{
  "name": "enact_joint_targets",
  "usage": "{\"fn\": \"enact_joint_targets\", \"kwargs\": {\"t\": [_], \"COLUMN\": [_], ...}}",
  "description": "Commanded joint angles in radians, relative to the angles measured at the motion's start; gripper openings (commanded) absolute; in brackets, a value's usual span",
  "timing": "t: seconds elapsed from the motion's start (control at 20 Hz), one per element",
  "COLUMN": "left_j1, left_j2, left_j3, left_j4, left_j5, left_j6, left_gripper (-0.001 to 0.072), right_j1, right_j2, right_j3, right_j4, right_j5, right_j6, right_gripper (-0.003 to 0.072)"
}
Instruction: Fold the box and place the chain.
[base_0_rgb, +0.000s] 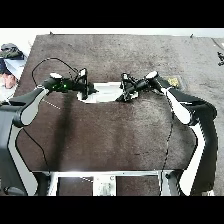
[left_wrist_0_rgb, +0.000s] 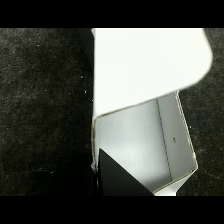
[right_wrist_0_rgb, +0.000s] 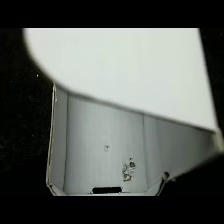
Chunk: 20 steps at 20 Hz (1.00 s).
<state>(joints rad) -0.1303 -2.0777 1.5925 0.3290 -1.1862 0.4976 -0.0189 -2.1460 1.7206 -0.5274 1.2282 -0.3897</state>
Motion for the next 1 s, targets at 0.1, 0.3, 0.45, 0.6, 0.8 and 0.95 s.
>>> {"fn": "enact_joint_targets", "kwargs": {"t": [0.1,0.3,0.45,0.6,0.8,0.95], "left_j1": [0.001,0.001,0.001,0.001,0.015,0.069], "left_j2": [0.001,0.001,0.001,0.002,0.01,0.029], "left_j3": [0.0,0.0,0.0,0.0,0.008,0.015], "left_j4": [0.0,0.0,0.0,-0.023,-0.021,-0.014], "left_j5": [0.0,0.0,-0.003,-0.026,-0.039,-0.056], "left_j6": [0.0,0.0,0.0,-0.003,-0.056,-0.11], "left_gripper": [0.0014,0.0013,0.0018,0.0385,0.0386,0.0386], "right_j1": [0.001,0.001,0.001,0.001,0.001,0.001], "right_j2": [-0.001,-0.001,-0.001,-0.001,-0.001,-0.001], "right_j3": [0.001,0.001,0.001,0.001,0.001,0.001], "right_j4": [0.0,0.0,0.0,0.0,0.0,0.0], "right_j5": [-0.001,-0.001,-0.001,-0.001,-0.001,-0.001], "right_j6": [0.0,0.0,0.0,0.0,0.0,0.0], "right_gripper": [0.0379,0.0379,0.0379,0.0379,0.0379,0.0379]}}
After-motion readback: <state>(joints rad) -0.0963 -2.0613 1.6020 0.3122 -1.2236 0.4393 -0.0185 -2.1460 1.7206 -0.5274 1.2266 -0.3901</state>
